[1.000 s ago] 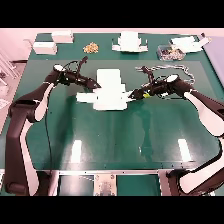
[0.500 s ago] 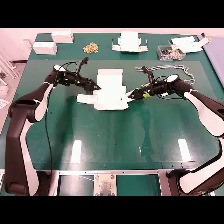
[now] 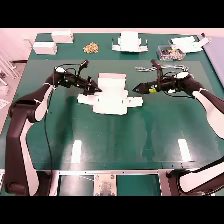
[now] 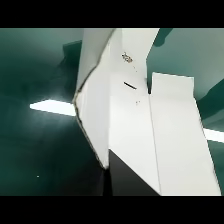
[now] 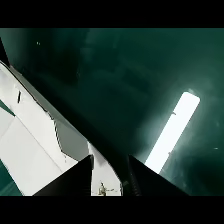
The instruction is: Fold the box and place the chain.
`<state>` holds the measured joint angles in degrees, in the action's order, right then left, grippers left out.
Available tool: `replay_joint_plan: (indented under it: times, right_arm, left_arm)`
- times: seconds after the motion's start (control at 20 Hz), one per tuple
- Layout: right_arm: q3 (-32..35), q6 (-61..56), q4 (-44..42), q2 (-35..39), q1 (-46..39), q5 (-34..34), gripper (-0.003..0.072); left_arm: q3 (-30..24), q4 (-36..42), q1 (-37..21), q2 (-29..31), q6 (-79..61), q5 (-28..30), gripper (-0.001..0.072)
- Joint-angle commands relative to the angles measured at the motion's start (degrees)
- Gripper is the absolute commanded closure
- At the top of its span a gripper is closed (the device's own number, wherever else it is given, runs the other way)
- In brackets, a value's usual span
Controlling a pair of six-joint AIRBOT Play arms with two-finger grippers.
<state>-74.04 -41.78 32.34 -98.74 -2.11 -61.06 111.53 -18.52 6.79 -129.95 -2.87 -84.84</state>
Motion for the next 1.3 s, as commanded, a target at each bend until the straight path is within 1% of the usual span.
replay_joint_plan:
  times: [0.0, 0.1, 0.2, 0.3, 0.4, 0.45, 0.5, 0.55, 0.75, 1.0, 1.25]
  right_arm:
    - [0.0, 0.5, -0.4, 1.4, -2.1, -0.1, 0.0406]
    - [0.1, 0.5, -0.4, 1.4, -2.4, -0.1, 0.0406]
    - [0.1, 0.5, -0.4, 1.4, -2.4, -0.1, 0.0406]
    - [0.1, 0.5, -0.4, 1.4, -2.3, -0.1, 0.0406]
    - [0.1, 0.5, -0.4, 1.4, -2.3, 0.0, 0.0406]
    - [0.1, 0.5, -0.4, 1.4, -2.3, 0.0, 0.0406]
    - [0.1, 0.5, -0.4, 1.4, -2.3, 0.0, 0.0406]
    - [0.1, 0.5, -0.4, 1.4, -2.3, 0.0, 0.0406]
    - [0.1, 0.5, -0.4, 1.4, -2.3, 0.0, 0.0406]
    - [0.1, 0.5, -0.4, 1.4, -2.3, -0.1, 0.0407]
    - [0.1, 0.5, -0.4, 1.4, -2.3, -0.1, 0.0406]
  left_arm:
    - [-0.1, 1.6, -0.1, 0.5, -3.7, -1.6, 0.0698]
    - [-0.4, 1.6, -0.1, 1.2, -4.8, -2.5, 0.0698]
    - [-3.7, 1.7, 0.0, 2.9, -7.1, -0.7, 0.0698]
    - [-9.6, 1.7, 0.0, 5.9, -11.0, 4.0, 0.0697]
    - [-16.2, 2.2, 0.0, 9.6, -16.2, 9.9, 0.0698]
    - [-18.8, 2.8, 0.0, 10.9, -18.5, 12.0, 0.0698]
    - [-20.2, 3.2, 0.0, 11.7, -19.5, 13.2, 0.0698]
    - [-20.9, 3.3, 0.0, 11.9, -20.8, 13.2, 0.0698]
    - [-21.0, 3.1, 0.0, 11.7, -24.3, 13.7, 0.0698]
    - [-21.0, 3.0, 0.0, 11.6, -25.6, 13.9, 0.0698]
    - [-23.9, 3.2, 0.0, 11.6, -28.9, 15.2, 0.0697]
